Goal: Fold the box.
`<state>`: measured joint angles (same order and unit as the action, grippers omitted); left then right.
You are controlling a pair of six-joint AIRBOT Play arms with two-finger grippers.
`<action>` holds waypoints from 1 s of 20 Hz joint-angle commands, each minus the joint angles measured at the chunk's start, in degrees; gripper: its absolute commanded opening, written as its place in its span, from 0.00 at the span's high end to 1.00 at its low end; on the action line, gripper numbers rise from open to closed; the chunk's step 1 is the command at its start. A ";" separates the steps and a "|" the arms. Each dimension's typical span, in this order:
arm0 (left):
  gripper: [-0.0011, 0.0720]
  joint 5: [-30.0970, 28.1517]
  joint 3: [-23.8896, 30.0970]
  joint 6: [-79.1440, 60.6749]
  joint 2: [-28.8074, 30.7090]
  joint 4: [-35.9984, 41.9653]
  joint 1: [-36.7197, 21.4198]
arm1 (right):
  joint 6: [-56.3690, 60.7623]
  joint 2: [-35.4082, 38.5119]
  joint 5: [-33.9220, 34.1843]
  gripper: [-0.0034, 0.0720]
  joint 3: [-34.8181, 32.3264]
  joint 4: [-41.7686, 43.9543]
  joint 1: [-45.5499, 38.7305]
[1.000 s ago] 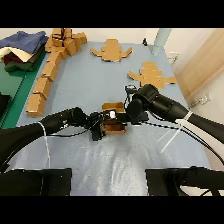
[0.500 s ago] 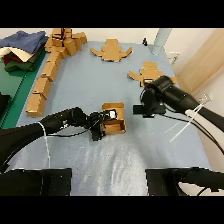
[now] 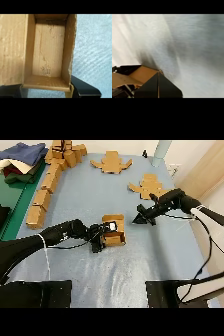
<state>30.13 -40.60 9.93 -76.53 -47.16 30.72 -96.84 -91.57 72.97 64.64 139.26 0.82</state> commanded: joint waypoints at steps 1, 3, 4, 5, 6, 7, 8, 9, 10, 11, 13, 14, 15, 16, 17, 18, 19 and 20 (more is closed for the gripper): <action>0.38 0.02 -0.04 -0.02 -0.02 0.00 0.02 | -11.50 -7.72 5.09 0.95 2.91 12.31 0.42; 0.38 0.00 -0.04 -0.02 -0.02 0.00 0.00 | -13.92 -8.85 5.14 0.95 4.35 12.72 2.60; 0.38 -0.02 -0.04 -0.02 -0.02 0.00 0.00 | -15.13 -9.11 5.38 0.95 5.18 12.72 3.58; 0.38 -0.02 -0.04 -0.02 -0.02 0.00 0.00 | -16.26 -9.31 6.05 0.95 6.08 12.72 4.61; 0.38 0.00 -0.04 -0.02 -0.02 0.00 0.02 | -16.85 -9.31 7.15 0.95 6.91 12.72 5.62; 0.38 0.00 -0.04 -0.02 -0.02 0.00 0.00 | -17.99 -9.31 8.57 0.95 7.63 12.72 6.62; 0.38 0.00 -0.04 -0.02 -0.02 0.00 0.00 | -19.10 -9.31 10.49 0.95 8.17 12.70 7.72; 0.38 0.00 -0.04 -0.02 -0.02 0.00 0.02 | -20.35 -9.31 12.28 0.95 8.50 12.68 8.68; 0.38 -0.02 -0.04 -0.02 -0.02 0.00 0.00 | -21.03 -9.25 13.31 0.95 8.48 12.59 9.57; 0.38 -0.02 -0.04 -0.02 -0.02 0.00 0.02 | -21.64 -9.18 13.99 0.95 8.48 12.02 10.43; 0.38 0.00 -0.04 -0.02 -0.02 0.00 0.02 | -23.23 -8.85 14.67 0.95 8.46 10.23 11.89; 0.38 0.00 -0.04 -0.02 -0.02 0.00 0.02 | -24.13 -8.39 14.64 0.95 8.24 9.57 12.55; 0.38 0.00 -0.04 -0.02 -0.02 0.00 0.02 | -25.11 -7.78 14.60 0.95 7.96 9.14 13.11; 0.38 0.00 -0.04 -0.02 -0.02 0.00 0.00 | -26.10 -6.88 14.49 0.95 7.56 8.48 13.64; 0.38 -0.02 -0.04 -0.02 -0.02 0.00 0.00 | -27.47 -5.60 13.90 0.95 6.82 7.30 14.21; 0.38 0.00 -0.04 -0.02 -0.02 0.00 0.02 | -29.00 -4.07 12.94 0.95 5.70 5.73 14.82; 0.38 0.00 -0.04 -0.02 -0.02 0.00 0.00 | -30.03 -2.40 11.58 0.95 4.37 4.26 15.39; 0.38 0.00 -0.04 -0.02 -0.02 0.00 0.00 | -31.21 -0.35 9.79 0.95 2.49 2.78 15.85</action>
